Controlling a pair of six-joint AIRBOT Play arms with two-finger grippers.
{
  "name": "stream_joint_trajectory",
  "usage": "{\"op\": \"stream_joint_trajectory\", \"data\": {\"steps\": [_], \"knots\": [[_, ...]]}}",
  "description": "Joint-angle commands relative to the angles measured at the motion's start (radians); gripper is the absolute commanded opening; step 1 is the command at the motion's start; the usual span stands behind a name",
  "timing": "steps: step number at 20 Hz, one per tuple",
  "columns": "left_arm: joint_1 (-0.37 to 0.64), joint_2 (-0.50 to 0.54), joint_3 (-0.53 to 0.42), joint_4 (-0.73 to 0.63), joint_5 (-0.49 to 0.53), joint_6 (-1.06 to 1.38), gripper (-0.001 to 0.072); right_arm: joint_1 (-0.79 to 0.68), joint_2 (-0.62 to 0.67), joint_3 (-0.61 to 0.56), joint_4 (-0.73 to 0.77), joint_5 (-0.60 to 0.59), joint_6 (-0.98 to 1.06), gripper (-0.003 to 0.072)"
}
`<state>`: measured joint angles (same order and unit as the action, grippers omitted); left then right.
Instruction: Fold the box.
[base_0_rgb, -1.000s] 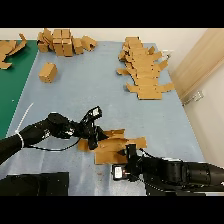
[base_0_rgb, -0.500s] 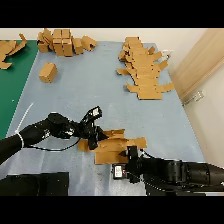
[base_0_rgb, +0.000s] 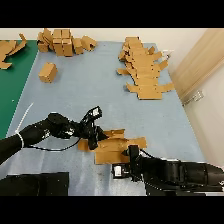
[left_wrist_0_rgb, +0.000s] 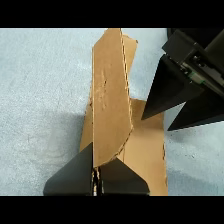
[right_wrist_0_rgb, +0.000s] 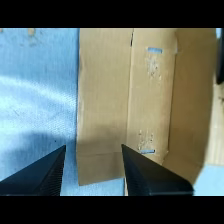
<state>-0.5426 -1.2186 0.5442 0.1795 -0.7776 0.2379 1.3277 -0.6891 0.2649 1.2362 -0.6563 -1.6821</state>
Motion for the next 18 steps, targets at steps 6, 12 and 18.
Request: {"op": "stream_joint_trajectory", "data": {"steps": [6, 12, 18], "knots": [[0.000, 0.001, 0.001, 0.000, 0.000, 0.000, 0.0014, 0.001, -0.070, 0.006, -0.096, 0.030, 0.097, 0.0543], [0.000, 0.001, 0.001, 0.000, 0.000, 0.000, 0.0014, 0.000, -0.056, 0.038, -0.140, 0.005, 0.097, 0.0542], [0.000, 0.001, 0.001, 0.000, 0.000, 0.000, 0.0014, 0.000, -0.011, 0.043, -0.239, -0.007, 0.192, 0.0542]]}}
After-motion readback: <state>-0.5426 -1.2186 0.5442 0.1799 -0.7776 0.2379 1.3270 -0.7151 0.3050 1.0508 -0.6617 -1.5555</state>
